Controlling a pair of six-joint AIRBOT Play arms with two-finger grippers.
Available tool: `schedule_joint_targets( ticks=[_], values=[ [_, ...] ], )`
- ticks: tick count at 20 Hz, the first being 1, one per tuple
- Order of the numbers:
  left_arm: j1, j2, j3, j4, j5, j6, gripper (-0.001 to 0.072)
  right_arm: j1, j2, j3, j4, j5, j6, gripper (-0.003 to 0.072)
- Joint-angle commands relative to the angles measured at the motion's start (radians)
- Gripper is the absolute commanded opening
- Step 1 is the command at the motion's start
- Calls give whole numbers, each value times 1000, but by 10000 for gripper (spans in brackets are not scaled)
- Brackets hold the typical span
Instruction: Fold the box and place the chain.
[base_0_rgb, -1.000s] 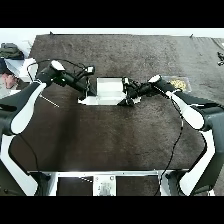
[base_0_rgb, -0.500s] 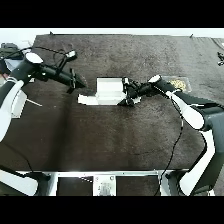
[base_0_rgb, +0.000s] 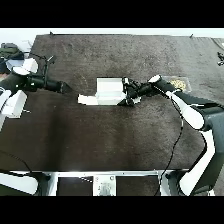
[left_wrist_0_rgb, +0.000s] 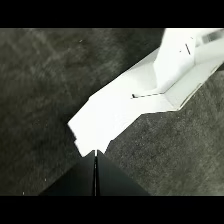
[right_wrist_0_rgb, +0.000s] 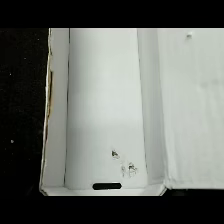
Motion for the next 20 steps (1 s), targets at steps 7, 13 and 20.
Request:
schedule_joint_targets(
  ticks=[7,13,20],
  values=[
    [13,-69,-43,16,67,-213,12,0,0,0,0,0,0,168],
    [-35,-122,-43,-5,83,-257,12,0,0,0,0,0,0,168],
    [-121,-178,-43,-58,119,-261,12,0,0,0,0,0,0,168]
  ],
)
